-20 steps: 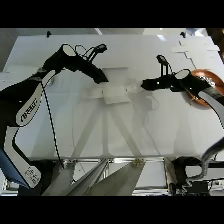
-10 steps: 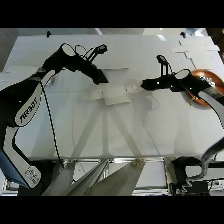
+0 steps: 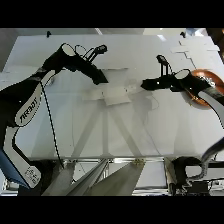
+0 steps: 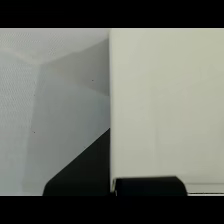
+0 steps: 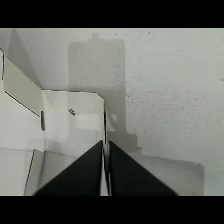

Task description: Fold the box and place the chain.

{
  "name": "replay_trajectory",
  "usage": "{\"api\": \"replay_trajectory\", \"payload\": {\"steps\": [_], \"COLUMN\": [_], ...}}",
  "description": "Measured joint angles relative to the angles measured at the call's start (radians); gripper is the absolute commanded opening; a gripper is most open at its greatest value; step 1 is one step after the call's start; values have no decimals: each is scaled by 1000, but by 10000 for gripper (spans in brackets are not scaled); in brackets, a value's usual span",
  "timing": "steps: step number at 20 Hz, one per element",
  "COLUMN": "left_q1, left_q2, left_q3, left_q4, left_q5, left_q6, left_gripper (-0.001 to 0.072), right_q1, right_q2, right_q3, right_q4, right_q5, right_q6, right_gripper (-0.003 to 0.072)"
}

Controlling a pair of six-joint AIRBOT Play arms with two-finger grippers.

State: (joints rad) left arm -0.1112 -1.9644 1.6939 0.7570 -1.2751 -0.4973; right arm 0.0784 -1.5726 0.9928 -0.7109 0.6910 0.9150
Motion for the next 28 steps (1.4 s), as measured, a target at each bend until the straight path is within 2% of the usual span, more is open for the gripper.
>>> {"api": "replay_trajectory", "payload": {"steps": [1, 2, 7, 14, 25, 28], "left_q1": [0, 0, 6, 8, -16, -14], "left_q2": [0, 3, 51, 167, 287, 294], "left_q3": [0, 0, 0, 0, 0, -1], "left_q4": [0, 0, 0, -1, -23, -28], "left_q5": [-1, -6, -75, -212, -285, -267], "left_q6": [0, 0, 18, 50, 58, 93], "left_gripper": [7, 2, -1, -3, -1, -2], "right_q1": [0, 0, -15, -123, -179, -180], "right_q2": [0, 2, 62, 227, 278, 280], "right_q3": [-1, 0, -1, -1, -1, -1], "right_q4": [0, 1, -19, -133, -176, -178], "right_q5": [-5, -10, -5, 31, 23, 23], "right_q6": [0, 0, 0, 1, 0, 0], "right_gripper": [448, 452, 452, 452, 452, 452]}}
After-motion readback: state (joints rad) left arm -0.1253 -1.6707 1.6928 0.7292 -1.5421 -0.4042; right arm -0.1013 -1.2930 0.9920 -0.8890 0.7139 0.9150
